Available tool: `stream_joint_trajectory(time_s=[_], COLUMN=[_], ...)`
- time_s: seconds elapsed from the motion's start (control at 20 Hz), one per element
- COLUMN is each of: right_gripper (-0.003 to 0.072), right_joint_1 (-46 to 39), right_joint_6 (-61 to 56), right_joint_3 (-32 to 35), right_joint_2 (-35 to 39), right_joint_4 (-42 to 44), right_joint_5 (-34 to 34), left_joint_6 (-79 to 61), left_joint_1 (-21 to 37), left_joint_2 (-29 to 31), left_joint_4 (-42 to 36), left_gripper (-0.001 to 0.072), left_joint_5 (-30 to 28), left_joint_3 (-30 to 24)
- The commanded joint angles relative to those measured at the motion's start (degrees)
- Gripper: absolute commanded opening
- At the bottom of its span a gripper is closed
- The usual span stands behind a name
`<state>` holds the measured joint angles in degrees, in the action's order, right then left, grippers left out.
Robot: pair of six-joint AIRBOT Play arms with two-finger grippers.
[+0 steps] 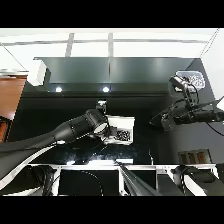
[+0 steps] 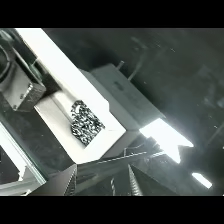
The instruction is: Fold the box and place the chain.
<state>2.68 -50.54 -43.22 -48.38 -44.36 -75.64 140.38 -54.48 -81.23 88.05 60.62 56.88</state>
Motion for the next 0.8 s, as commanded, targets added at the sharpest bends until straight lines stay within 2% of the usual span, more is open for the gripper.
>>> stream_joint_trajectory(time_s=[0.0, 0.15, 0.25, 0.35, 0.5, 0.6, 0.75], right_gripper=[0.0385, 0.0384, 0.0384, 0.0385, 0.0384, 0.0384, 0.0384], right_joint_1=[-2.32, -2.32, -2.32, -2.32, -2.32, -2.32, -2.32], right_joint_6=[0.04, 0.04, 0.02, 0.02, 0.02, 0.0, -0.02], right_joint_3=[-0.39, -0.39, -0.39, -0.39, -0.39, -0.39, -0.37], right_joint_2=[0.22, 0.22, 0.22, 0.22, 0.22, 0.22, 0.22], right_joint_4=[-0.52, -0.52, -0.52, -0.59, -0.94, -0.94, -0.94], right_joint_5=[-2.75, -2.75, -3.1, -3.45, -2.95, -2.45, -2.36], left_joint_6=[0.68, -8.96, -12.85, -17.2, -29.68, -42.45, -67.01], left_joint_1=[-0.07, -0.07, 0.28, 4.33, 13.31, 21.4, 38.23], left_joint_2=[1.01, 6.36, 11.37, 15.82, 24.24, 28.98, 29.38], left_joint_4=[-1.53, -1.27, 4.55, 7.48, 2.58, -8.24, -38.97], left_gripper=[0.0616, 0.0616, 0.0616, 0.0616, 0.0616, 0.0616, 0.0614], left_joint_5=[0.04, 0.76, 7.28, 13.51, 9.94, 4.57, 1.42], left_joint_3=[2.25, 3.23, 2.38, 0.57, -6.19, -12.98, -24.0])
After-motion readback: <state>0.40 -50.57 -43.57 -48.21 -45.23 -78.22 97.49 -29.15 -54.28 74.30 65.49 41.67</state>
